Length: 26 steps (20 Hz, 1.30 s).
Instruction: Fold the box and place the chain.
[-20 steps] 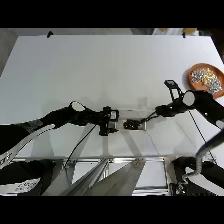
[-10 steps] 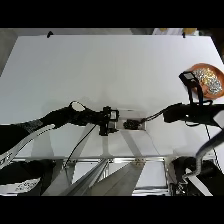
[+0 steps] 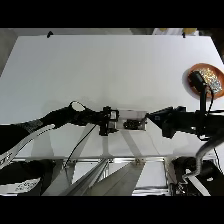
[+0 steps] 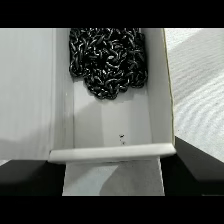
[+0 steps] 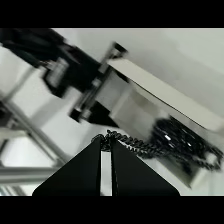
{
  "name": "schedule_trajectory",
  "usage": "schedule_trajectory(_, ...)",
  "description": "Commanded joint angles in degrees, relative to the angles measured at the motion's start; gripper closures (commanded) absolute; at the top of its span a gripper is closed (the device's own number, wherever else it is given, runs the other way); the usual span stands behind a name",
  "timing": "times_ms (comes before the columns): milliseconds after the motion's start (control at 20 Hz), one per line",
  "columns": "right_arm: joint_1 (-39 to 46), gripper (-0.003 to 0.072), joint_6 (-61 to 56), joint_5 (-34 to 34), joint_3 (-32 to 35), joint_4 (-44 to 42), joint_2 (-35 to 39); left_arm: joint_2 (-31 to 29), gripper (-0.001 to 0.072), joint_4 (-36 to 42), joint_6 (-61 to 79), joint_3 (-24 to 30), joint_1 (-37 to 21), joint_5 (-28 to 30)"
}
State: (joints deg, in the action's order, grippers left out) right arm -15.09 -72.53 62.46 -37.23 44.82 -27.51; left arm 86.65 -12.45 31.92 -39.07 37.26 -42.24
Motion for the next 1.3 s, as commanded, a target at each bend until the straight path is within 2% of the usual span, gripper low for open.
schedule_trajectory(0, -0.09, 0.0668, 5.57, -4.87, -0.07, -10.62, 0.33, -0.04, 0.0691, 0.00, 0.02, 0.00, -0.02, 0.00)
schedule_trajectory(300, -3.15, 0.0667, 7.19, -6.78, -0.07, -10.47, -3.48, -0.04, 0.0691, 0.00, 0.02, 0.00, -0.02, 0.00)
schedule_trajectory(600, -5.79, 0.0666, 6.38, -5.46, -0.07, 1.66, -14.99, -0.04, 0.0691, 0.00, 0.02, 0.00, -0.02, 0.00)
schedule_trajectory(750, -5.79, 0.0660, 6.36, -1.14, -0.07, 5.35, -20.17, -0.04, 0.0691, 0.00, 0.02, 0.00, -0.02, 0.00)
schedule_trajectory(800, -5.79, 0.0579, 6.43, 0.44, -0.07, 5.33, -21.35, -0.07, 0.0691, 0.00, 0.02, 0.00, -0.02, 0.02)
schedule_trajectory(850, -5.79, 0.0453, 6.93, 1.18, -0.07, 5.33, -22.16, -0.04, 0.0691, 0.00, 0.02, 0.00, -0.02, 0.02)
schedule_trajectory(900, -5.77, 0.0381, 8.20, 1.01, -0.13, 5.18, -22.38, -0.07, 0.0691, 0.00, 0.02, 0.00, -0.02, 0.02)
schedule_trajectory(1000, -4.81, 0.0375, 10.38, 1.92, -2.12, 3.39, -22.40, -0.04, 0.0691, 0.00, 0.02, 0.00, -0.02, 0.00)
schedule_trajectory(1100, -2.40, 0.0378, 12.81, 4.13, -7.17, 1.60, -22.58, -0.04, 0.0691, 0.00, 0.02, 0.00, -0.02, 0.02)
schedule_trajectory(1200, 0.50, 0.0399, 13.29, 4.76, -13.09, 1.16, -23.56, -0.04, 0.0691, 0.00, 0.02, 0.00, -0.02, 0.02)
schedule_trajectory(1250, 1.97, 0.0450, 14.25, 4.46, -15.67, 1.18, -24.52, -0.04, 0.0691, 0.00, 0.02, 0.00, -0.02, 0.00)
